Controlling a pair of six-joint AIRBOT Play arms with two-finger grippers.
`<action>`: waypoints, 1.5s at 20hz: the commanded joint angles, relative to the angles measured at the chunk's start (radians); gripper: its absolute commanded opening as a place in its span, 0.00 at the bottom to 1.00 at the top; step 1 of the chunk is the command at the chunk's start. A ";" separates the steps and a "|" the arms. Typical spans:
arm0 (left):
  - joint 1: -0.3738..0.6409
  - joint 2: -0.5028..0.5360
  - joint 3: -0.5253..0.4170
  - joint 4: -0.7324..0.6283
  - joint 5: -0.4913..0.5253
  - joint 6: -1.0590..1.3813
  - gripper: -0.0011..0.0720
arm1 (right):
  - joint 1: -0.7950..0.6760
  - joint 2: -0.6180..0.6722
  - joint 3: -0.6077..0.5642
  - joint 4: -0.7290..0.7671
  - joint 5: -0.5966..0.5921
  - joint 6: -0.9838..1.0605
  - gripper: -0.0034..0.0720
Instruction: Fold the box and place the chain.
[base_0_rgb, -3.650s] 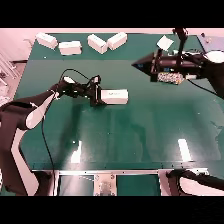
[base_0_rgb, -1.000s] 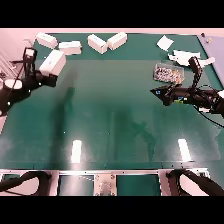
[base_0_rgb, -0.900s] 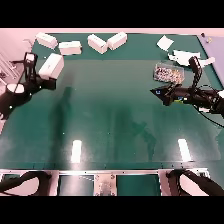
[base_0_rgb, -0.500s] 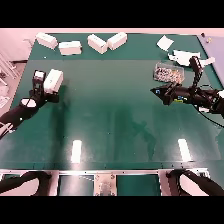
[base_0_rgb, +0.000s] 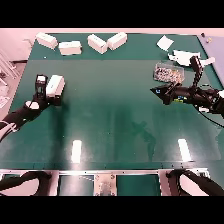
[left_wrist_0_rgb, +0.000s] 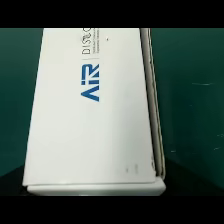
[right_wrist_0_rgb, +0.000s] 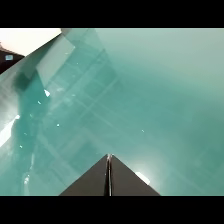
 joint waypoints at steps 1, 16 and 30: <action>-0.001 0.003 0.000 0.002 -0.003 -0.017 1.00 | 0.001 0.000 0.000 0.001 0.001 0.000 0.22; 0.000 0.163 0.002 0.018 -0.140 0.016 1.00 | -0.001 0.008 0.002 0.002 0.002 0.033 0.73; 0.000 0.452 -0.022 0.019 -0.579 -0.115 0.03 | -0.024 0.349 -0.052 -0.024 -0.044 0.134 0.05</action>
